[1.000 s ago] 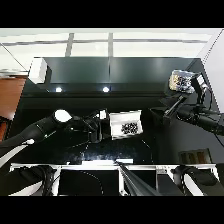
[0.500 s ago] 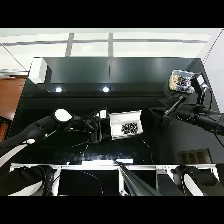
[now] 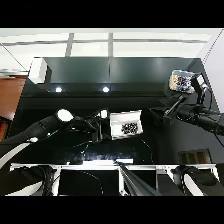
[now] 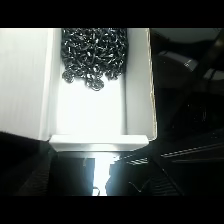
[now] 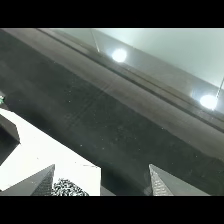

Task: Fold the box and place the chain.

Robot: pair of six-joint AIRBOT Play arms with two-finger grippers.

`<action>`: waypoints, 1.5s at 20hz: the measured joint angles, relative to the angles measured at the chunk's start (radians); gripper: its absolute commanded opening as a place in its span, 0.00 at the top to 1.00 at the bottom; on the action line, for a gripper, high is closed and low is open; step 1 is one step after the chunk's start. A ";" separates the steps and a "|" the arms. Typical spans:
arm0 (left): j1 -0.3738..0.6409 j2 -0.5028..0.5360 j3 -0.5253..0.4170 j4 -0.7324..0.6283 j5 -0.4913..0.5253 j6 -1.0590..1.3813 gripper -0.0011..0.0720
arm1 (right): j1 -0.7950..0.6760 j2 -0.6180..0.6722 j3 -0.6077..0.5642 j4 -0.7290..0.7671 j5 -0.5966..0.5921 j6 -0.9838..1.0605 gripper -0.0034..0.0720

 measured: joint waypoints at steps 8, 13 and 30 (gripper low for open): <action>-0.060 -0.024 0.002 0.003 0.089 -0.052 0.02 | 0.000 0.000 0.000 0.000 0.000 0.000 0.02; -0.070 -0.026 0.005 0.003 0.107 -0.063 0.02 | 0.000 0.000 0.000 0.000 -0.001 0.000 0.02; -0.085 -0.028 0.005 -0.012 0.093 -0.066 0.02 | 0.000 0.000 0.000 0.000 -0.002 0.000 0.02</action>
